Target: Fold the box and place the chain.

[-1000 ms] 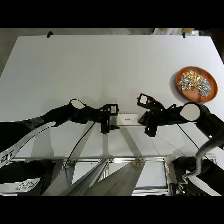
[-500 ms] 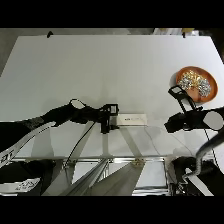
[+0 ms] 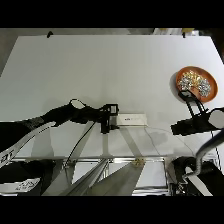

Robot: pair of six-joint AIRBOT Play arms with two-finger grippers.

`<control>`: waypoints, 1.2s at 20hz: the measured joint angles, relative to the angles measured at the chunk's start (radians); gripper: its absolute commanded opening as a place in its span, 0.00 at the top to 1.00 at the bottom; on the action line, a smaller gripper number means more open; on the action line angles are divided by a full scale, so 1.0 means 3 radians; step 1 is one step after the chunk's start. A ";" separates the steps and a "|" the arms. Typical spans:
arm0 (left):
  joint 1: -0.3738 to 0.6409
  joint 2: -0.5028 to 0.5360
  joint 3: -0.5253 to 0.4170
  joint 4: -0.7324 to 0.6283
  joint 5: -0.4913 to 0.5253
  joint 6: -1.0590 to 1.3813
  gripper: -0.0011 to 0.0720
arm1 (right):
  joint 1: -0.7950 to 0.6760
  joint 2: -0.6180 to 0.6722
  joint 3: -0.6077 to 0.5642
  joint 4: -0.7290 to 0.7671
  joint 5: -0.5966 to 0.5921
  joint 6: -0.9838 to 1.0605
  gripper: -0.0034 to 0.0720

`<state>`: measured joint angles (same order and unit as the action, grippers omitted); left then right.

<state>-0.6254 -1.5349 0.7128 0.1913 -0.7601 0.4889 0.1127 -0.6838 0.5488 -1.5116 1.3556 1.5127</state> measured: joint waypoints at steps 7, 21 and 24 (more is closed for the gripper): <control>0.0000 0.0000 0.0000 0.0000 0.0001 0.0000 0.78 | -0.0006 0.0000 0.0000 -0.0001 0.0039 0.0299 0.93; 0.0001 0.0003 -0.0001 -0.0014 -0.0137 -0.0004 0.78 | -0.0006 0.0000 0.0000 0.0015 0.0046 0.0373 0.93; 0.0055 0.0112 -0.0003 -0.0028 -0.0189 -0.0072 0.78 | -0.0006 0.0000 0.0000 0.0015 0.0046 0.0378 0.93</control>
<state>-0.6090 -1.5013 0.7120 0.1829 -0.8169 0.4671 0.1108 -0.6838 0.5488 -1.5070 1.3693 1.6260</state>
